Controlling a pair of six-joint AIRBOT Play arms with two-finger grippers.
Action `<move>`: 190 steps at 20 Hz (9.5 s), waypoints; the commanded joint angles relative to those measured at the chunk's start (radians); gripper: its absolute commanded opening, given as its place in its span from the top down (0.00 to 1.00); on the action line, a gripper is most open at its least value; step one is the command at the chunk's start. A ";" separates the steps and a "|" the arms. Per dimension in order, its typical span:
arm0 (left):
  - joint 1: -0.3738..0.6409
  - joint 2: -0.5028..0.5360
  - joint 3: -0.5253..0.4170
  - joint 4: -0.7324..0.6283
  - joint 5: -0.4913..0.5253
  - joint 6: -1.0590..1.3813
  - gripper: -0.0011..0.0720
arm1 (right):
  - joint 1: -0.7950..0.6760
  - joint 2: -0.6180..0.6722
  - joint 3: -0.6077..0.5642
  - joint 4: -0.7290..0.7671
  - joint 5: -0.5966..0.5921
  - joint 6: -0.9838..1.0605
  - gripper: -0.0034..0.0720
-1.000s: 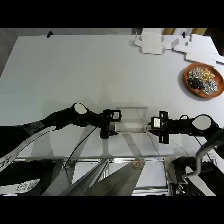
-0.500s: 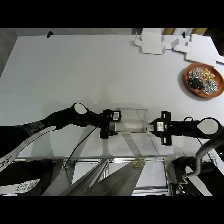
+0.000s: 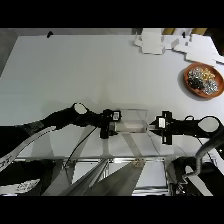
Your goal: Fold the box and place the chain.
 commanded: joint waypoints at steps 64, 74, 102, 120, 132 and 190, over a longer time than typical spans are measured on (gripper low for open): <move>0.001 0.000 0.000 0.000 0.001 0.000 0.61 | -0.059 -0.106 0.073 0.042 0.107 1.361 0.56; 0.001 0.000 0.000 0.000 0.000 0.000 0.61 | 0.226 -0.112 0.158 -0.205 -0.065 1.753 0.44; 0.001 0.000 0.000 0.000 0.000 0.000 0.61 | 0.660 -0.453 0.407 -0.735 0.058 2.576 0.59; 0.001 0.000 0.000 0.000 0.000 0.000 0.61 | 0.676 -0.493 0.407 -0.749 0.054 2.616 0.93; 0.001 0.000 0.000 0.000 0.000 0.000 0.61 | 0.677 -0.500 0.407 -0.751 0.056 2.581 0.93; 0.001 0.000 0.000 0.000 0.000 0.000 0.61 | -0.436 -0.911 0.902 -0.610 -0.356 1.654 0.81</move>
